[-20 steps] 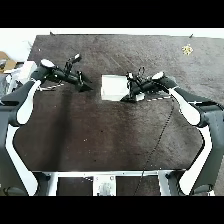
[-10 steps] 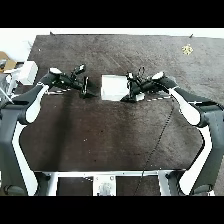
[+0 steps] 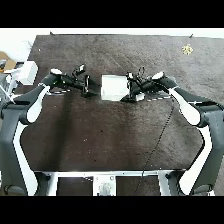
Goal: Fold the box and place the chain.
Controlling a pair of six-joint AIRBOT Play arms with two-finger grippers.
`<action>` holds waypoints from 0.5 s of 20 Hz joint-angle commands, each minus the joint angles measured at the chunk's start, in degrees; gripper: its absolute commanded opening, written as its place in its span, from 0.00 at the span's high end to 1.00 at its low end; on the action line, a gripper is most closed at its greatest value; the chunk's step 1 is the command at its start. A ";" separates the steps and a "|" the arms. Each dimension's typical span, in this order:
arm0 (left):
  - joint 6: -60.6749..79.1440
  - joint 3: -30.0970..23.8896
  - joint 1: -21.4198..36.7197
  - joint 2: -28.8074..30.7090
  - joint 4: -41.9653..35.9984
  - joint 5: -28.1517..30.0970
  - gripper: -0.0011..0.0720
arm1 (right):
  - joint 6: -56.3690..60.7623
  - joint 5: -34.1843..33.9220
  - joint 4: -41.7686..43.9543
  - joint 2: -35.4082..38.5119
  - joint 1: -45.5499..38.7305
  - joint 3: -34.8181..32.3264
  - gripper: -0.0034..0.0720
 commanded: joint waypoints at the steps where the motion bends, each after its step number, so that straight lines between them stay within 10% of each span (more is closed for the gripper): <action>1: 0.72 0.09 -0.48 -0.02 -0.22 -0.35 0.00 | 0.00 0.00 0.00 -0.02 0.04 0.00 0.36; 10: -1.44 2.03 -1.25 -1.09 2.58 -1.11 0.07 | 0.00 0.02 0.02 -0.02 0.04 0.00 0.36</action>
